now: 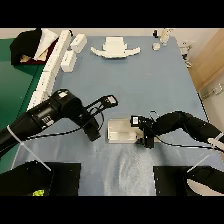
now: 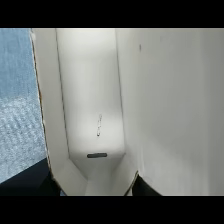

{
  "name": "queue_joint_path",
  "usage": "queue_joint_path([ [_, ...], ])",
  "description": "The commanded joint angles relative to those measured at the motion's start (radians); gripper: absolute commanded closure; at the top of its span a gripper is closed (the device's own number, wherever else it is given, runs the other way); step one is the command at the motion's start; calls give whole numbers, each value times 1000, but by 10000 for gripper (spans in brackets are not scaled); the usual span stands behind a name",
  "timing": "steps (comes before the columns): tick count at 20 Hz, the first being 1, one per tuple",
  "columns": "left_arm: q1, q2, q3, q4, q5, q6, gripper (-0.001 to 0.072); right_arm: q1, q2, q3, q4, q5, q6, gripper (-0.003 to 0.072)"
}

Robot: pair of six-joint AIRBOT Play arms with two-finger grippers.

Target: Fold the box.

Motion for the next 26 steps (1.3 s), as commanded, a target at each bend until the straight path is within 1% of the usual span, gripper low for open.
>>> queue_joint_path([
  [1,210,64,-158,-290,106,667,365,1,-1,0,0,0,0,157],
  [2,262,60,-192,-354,143,760,15,1,-1,0,0,0,0,157],
  [3,303,53,-224,-410,182,830,20,1,-1,0,0,0,0,157],
  [5,323,35,-278,-494,270,959,20,1,-1,0,0,0,0,157],
  [8,309,-22,-319,-641,320,1217,20,1,-1,0,0,0,0,158],
  [10,282,-82,-324,-723,347,1285,20,1,-1,0,0,0,0,158],
  [13,235,-159,-324,-760,426,1296,20,1,-1,0,0,0,0,158],
  [16,193,-202,-323,-775,462,1297,20,1,-1,0,0,0,0,157],
  [21,172,-216,-323,-819,489,1297,20,1,-1,0,0,0,0,158],
  [26,157,-229,-323,-822,511,1297,21,1,-1,0,0,0,0,158],
])
